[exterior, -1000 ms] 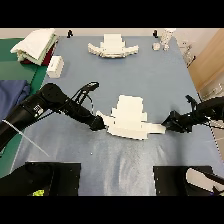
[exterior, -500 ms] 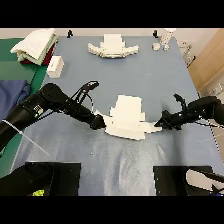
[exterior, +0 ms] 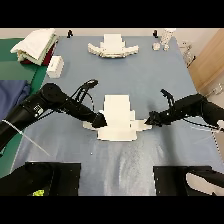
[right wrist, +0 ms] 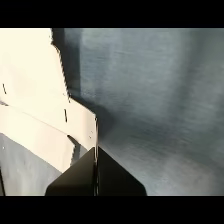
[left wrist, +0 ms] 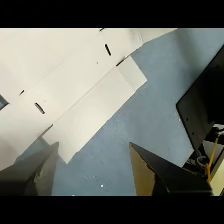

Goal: Fold the box.

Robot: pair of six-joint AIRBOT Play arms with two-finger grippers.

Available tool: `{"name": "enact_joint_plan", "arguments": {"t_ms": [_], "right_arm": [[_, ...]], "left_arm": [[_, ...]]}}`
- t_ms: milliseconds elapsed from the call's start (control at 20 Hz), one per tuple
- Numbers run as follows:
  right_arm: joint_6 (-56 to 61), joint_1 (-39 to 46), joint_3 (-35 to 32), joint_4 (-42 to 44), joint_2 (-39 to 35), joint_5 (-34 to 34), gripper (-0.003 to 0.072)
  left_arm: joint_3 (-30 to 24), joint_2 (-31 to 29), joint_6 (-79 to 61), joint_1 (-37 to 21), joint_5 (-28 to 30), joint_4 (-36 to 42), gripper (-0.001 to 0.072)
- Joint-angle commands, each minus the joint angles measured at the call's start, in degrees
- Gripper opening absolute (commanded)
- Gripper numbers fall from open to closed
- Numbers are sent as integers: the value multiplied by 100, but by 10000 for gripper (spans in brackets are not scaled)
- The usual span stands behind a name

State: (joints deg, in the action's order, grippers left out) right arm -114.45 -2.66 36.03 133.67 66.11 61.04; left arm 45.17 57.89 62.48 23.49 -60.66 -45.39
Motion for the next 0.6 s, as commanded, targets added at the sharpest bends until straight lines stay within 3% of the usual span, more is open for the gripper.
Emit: {"name": "enact_joint_plan", "arguments": {"t_ms": [0,250,400,550], "right_arm": [[0,-595,-15,-249,-516,-315,1],[463,-1421,-807,-636,-1318,-339,1],[678,-1980,-1429,-656,-1930,-800,1],[1008,-2319,-1563,-953,-2341,-1165,1]], "left_arm": [[26,2,472,-208,24,85,685],[55,76,380,-1198,-505,844,684],[55,341,90,-1596,-1113,957,685],[55,428,-9,-1655,-754,968,686]]}}
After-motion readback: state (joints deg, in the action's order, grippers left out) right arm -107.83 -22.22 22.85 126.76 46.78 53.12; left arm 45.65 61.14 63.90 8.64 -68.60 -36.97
